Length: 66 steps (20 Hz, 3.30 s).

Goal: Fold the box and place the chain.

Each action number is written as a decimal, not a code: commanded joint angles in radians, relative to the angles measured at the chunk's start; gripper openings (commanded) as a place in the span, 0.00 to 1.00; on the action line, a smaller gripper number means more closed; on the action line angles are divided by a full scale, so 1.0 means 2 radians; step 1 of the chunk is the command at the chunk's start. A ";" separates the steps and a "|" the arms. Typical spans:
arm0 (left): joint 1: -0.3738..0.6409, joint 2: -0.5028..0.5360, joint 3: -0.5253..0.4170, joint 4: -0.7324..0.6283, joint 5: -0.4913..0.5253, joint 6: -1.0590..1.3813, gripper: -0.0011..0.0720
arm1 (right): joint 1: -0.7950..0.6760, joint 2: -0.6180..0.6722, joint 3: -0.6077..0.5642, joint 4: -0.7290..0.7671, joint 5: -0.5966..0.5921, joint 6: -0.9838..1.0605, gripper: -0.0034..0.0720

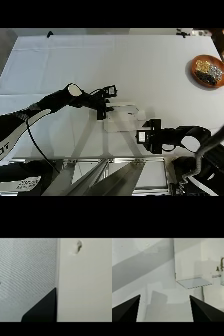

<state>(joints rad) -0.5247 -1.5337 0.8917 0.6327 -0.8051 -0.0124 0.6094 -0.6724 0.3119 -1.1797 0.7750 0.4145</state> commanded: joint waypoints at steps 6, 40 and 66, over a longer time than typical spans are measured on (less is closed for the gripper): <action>0.000 0.000 0.000 0.000 0.000 0.000 0.03 | 0.004 -0.080 -0.002 0.048 -0.083 -0.002 0.99; 0.000 0.000 0.000 0.000 0.000 0.000 0.03 | 0.004 -0.114 -0.009 0.050 -0.206 -0.023 0.96; 0.000 0.000 0.000 0.000 0.000 0.000 0.03 | 0.039 -0.125 -0.032 0.058 -0.292 -0.015 0.93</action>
<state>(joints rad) -0.5251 -1.5337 0.8917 0.6327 -0.8051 -0.0124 0.6876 -0.9066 0.2481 -1.0687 0.2237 0.3851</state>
